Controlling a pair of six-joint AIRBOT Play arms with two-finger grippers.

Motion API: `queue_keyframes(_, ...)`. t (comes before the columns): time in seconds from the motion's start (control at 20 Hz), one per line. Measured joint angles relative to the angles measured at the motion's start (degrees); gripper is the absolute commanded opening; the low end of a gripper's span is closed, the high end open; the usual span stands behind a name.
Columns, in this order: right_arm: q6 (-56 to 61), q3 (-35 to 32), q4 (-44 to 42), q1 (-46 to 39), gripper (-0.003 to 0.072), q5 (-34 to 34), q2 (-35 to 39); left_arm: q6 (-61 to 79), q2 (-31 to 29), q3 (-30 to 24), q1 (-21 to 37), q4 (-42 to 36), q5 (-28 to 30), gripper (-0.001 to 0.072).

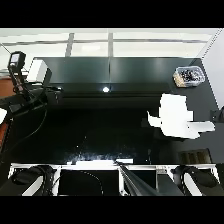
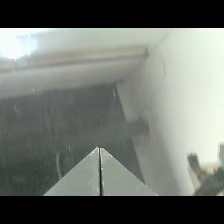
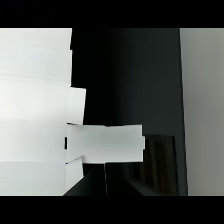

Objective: Fold the box and place the chain.

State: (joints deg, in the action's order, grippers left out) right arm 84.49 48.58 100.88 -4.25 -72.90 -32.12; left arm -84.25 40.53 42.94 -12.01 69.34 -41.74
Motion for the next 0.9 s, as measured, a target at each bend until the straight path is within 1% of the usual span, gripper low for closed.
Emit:
queue_keyframes(0.2,0.7,0.0,-6.0,0.0,0.0034,5.3,0.0,0.0,0.0,0.0,0.0,0.0,5.3,0.0031)
queue_keyframes(0.25,1.2,0.0,-8.3,0.0,0.0047,6.8,0.0,0.0,0.0,0.0,0.0,0.0,6.9,0.0050)
queue_keyframes(0.3,1.5,0.0,-10.3,0.0,0.0439,8.2,0.0,0.0,0.0,0.0,0.0,0.0,8.1,0.0309)
queue_keyframes(0.35,1.9,0.0,-12.2,0.0,0.0702,9.4,-0.1,0.0,0.2,0.0,0.0,-0.1,9.6,0.0720)
queue_keyframes(0.5,3.0,0.0,-13.7,0.0,0.0706,11.4,-0.9,-0.2,1.4,0.0,0.0,-1.7,12.1,0.0711)
queue_keyframes(0.55,4.0,0.0,-11.8,-0.2,0.0705,11.7,-1.6,-0.2,2.1,0.0,0.0,-2.5,12.4,0.0710)
queue_keyframes(0.6,6.0,0.0,-7.6,-0.9,0.0704,12.0,-2.6,-0.2,2.9,0.0,0.0,-3.2,12.1,0.0710)
queue_keyframes(0.65,8.9,0.0,-1.7,-2.6,0.0704,12.4,-4.2,-0.2,3.7,0.0,0.0,-4.0,11.7,0.0709)
queue_keyframes(0.75,13.5,0.5,6.7,-9.6,0.0704,14.0,-9.0,-0.2,5.4,0.0,0.0,-4.9,9.7,0.0709)
queue_keyframes(0.8,15.0,1.2,8.3,-14.8,0.0704,14.6,-12.3,-0.2,6.2,0.0,0.0,-5.2,8.9,0.0709)
queue_keyframes(0.85,15.8,2.2,8.0,-20.2,0.0705,14.6,-15.8,-0.2,7.1,0.0,0.0,-5.3,7.7,0.0705)
queue_keyframes(0.9,15.6,3.7,5.0,-26.2,0.0705,14.2,-19.9,-0.2,7.8,0.0,0.0,-5.5,7.5,0.0705)
